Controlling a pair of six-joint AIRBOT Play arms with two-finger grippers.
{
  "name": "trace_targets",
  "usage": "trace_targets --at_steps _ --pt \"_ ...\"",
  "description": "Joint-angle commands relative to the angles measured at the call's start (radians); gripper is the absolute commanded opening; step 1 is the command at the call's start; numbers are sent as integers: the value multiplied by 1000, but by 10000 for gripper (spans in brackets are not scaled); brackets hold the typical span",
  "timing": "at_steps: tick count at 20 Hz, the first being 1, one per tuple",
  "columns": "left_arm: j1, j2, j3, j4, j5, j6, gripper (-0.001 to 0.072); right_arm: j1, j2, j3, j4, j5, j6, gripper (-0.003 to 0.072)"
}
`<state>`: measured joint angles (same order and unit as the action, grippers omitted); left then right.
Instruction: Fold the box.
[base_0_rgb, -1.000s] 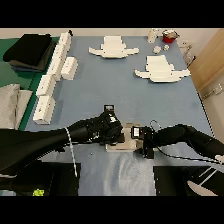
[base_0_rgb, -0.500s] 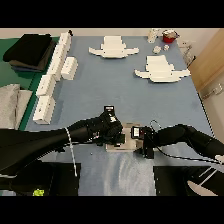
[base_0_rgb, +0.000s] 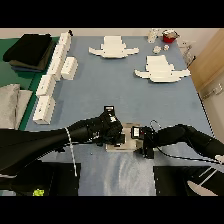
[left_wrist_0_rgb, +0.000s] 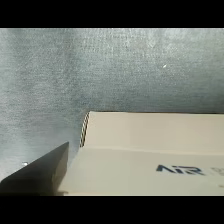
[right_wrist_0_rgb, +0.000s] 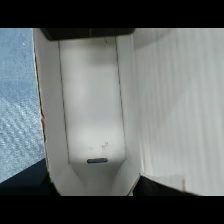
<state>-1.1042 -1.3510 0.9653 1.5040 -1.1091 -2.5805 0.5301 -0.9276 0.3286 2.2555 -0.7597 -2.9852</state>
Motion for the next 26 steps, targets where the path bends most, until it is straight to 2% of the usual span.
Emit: trace_targets --at_steps 1,8,12,19,20,26 --pt "0 0 1 -12 1 0 486 0 0 0 0 0 0 512" --pt "0 3 3 -2 39 8 484 0 0 0 0 0 0 512" --pt "0 44 7 48 32 10 467 0 0 0 0 0 0 512" --pt "2 87 7 46 -10 91 470 0 0 0 0 0 0 512" --pt "1 96 7 45 -10 105 495 0 0 0 0 0 0 512" --pt "0 241 7 42 -89 120 497 0 0 0 0 0 0 512"
